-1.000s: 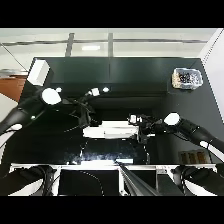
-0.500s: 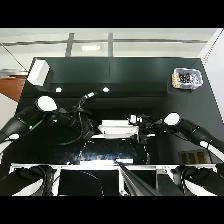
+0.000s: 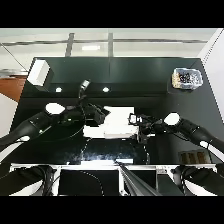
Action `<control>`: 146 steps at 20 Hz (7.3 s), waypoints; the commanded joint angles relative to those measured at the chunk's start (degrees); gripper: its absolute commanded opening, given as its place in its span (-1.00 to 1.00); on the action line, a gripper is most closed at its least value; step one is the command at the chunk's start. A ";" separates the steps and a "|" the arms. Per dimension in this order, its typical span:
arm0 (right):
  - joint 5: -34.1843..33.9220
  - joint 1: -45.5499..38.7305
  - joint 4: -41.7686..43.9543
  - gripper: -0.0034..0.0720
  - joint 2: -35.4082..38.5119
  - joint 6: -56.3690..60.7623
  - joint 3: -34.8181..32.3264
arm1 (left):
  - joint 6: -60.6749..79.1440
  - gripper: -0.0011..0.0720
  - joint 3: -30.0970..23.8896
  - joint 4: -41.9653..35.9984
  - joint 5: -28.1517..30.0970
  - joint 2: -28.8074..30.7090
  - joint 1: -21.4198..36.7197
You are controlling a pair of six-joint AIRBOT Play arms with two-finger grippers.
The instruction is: Fold the box and place the chain.
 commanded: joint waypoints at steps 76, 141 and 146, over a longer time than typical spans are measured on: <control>-0.63 -0.02 -0.59 0.32 -0.02 -0.02 0.02 | 21.57 -0.27 -4.37 20.96 -2.36 3.06 -5.55; -0.57 -0.02 -0.46 0.32 -0.02 0.00 0.02 | -27.10 -0.89 -12.24 9.35 -19.93 -0.94 17.44; -0.57 -0.02 -0.44 0.32 -0.02 0.02 0.02 | -26.40 0.76 -6.93 9.53 -22.71 1.66 17.40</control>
